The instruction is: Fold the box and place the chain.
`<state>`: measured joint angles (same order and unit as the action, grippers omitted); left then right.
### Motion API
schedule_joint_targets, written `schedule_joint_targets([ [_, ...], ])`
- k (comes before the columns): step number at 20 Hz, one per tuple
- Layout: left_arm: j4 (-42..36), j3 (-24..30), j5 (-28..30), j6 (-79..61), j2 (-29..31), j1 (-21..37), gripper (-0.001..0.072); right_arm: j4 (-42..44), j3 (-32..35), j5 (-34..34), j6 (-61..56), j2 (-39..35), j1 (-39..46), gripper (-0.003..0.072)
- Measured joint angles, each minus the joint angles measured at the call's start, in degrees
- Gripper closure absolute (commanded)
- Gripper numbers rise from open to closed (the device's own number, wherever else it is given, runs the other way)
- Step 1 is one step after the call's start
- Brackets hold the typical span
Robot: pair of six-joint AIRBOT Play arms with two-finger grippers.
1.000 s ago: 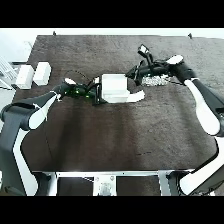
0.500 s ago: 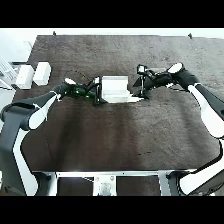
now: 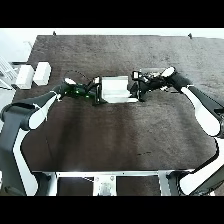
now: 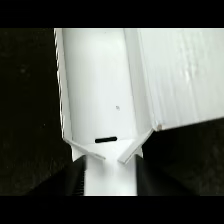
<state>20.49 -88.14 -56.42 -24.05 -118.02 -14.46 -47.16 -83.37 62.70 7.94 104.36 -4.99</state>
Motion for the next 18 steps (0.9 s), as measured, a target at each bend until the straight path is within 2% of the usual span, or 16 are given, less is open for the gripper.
schedule_joint_targets([
  [2, 0.02, 0.0, -0.02, 0.0, 0.0, 0.0, 0.0431, 0.48, 0.0, -0.48, 0.15, 0.2, -0.74, 0.0499],
  [3, 0.02, 0.0, 0.0, 0.02, 0.0, 0.0, 0.0431, 0.83, 0.0, -0.68, 0.17, 0.35, -1.14, 0.0517],
  [8, 0.02, 0.0, -0.11, 0.02, 0.0, 0.0, 0.0431, 3.19, 0.02, -2.97, 0.22, 1.2, -3.13, 0.0507],
  [9, 0.02, 0.0, -0.09, 0.02, 0.0, -0.02, 0.0431, 3.54, 0.02, -3.32, 0.24, 1.29, -3.37, 0.0431],
  [11, 0.02, 0.0, -0.09, 0.02, 0.0, -0.02, 0.0431, 4.02, 0.02, -3.76, 0.24, 1.38, -3.67, 0.0128],
  [18, 0.02, 0.0, 0.07, 0.04, 0.0, -0.02, 0.0431, 3.8, 0.02, -4.55, 0.26, 1.49, -3.61, 0.0091],
])
